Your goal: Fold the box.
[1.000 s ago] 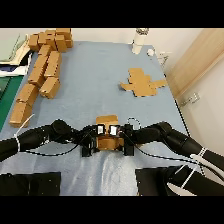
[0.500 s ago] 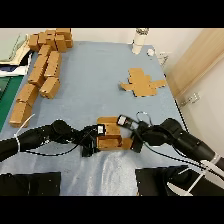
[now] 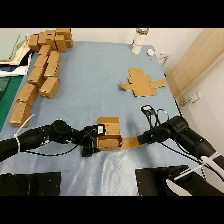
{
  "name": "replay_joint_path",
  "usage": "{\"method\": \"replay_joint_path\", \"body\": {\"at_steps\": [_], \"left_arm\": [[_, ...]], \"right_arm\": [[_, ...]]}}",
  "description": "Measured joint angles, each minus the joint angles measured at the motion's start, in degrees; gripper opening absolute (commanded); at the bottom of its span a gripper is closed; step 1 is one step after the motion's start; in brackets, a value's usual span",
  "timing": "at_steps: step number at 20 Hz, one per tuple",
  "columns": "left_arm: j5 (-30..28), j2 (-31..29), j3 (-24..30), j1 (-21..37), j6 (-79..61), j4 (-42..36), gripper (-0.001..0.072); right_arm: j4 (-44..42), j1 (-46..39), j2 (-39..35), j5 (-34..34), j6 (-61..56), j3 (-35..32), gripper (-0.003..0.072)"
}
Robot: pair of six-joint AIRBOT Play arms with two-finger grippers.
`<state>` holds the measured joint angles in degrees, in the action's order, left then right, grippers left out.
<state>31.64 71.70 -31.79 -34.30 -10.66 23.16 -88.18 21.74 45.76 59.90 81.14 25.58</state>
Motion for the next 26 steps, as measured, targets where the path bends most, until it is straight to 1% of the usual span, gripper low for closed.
{"method": "replay_joint_path", "body": {"at_steps": [3,9,10,11,12,13,17,26], "left_arm": [[0.0,0.0,-0.02,0.0,0.0,0.02,0.0528],[0.0,0.0,0.0,0.0,0.0,0.02,0.0528],[0.0,0.0,0.0,0.0,0.02,0.02,0.0528],[-0.02,0.0,0.0,-0.02,0.0,0.0,0.0528],[0.0,0.0,0.0,-0.02,0.02,0.02,0.0528],[0.0,0.0,0.0,0.0,0.02,0.0,0.0528],[0.0,0.0,0.0,0.0,0.02,0.0,0.0528],[0.0,0.0,0.0,-0.02,0.02,0.0,0.0528]], "right_arm": [[-11.28,-0.63,1.97,-1.38,4.24,-0.33,0.0003],[-21.62,-1.03,1.11,-2.25,8.17,-0.5,0.0004],[-23.45,-1.03,0.72,-2.29,9.16,-0.5,0.004],[-25.18,-1.03,0.37,-2.29,10.03,-0.46,0.0111],[-26.84,-1.03,-0.04,-2.27,10.78,-0.26,0.021],[-28.0,-1.03,-0.35,-2.23,11.26,0.04,0.0242],[-30.58,-1.03,-1.03,-2.19,12.37,1.2,0.0242],[-32.2,-1.03,-1.29,-2.01,12.63,1.68,0.0242]]}}
